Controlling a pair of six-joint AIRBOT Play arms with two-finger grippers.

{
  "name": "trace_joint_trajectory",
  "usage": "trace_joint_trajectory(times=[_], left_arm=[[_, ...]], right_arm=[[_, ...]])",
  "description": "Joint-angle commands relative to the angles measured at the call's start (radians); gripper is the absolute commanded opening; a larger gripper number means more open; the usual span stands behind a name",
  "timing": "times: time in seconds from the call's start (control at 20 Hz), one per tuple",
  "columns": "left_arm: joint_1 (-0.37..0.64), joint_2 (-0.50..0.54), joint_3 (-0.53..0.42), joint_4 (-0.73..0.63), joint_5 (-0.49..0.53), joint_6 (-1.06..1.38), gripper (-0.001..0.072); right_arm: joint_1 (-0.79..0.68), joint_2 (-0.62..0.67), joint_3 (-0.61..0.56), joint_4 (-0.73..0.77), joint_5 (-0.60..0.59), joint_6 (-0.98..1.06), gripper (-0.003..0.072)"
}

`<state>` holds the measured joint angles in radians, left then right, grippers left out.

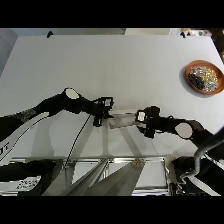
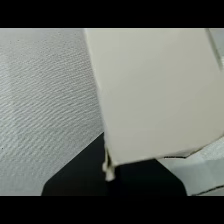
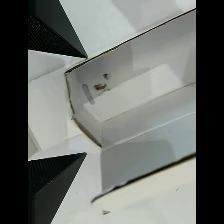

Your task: Fold the box and place the chain.

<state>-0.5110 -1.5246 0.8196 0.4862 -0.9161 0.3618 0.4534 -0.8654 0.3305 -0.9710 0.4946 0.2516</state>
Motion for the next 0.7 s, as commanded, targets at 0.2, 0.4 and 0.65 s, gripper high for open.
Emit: trace_joint_trajectory(times=[0.2, 0.4, 0.65], left_arm=[[-0.001, 0.000, 0.001, 0.001, -0.001, 0.000, 0.0011], [-0.001, 0.000, 0.000, 0.001, -0.001, 0.000, 0.0011], [-0.001, 0.000, 0.000, 0.001, -0.001, 0.000, 0.0011]], right_arm=[[-0.121, -0.081, 0.001, 0.342, 0.114, -0.459, 0.0709], [-0.195, -0.095, 0.001, 0.381, 0.147, -0.558, 0.0714], [-0.200, -0.116, 0.001, 0.505, 0.153, -0.640, 0.0714]])
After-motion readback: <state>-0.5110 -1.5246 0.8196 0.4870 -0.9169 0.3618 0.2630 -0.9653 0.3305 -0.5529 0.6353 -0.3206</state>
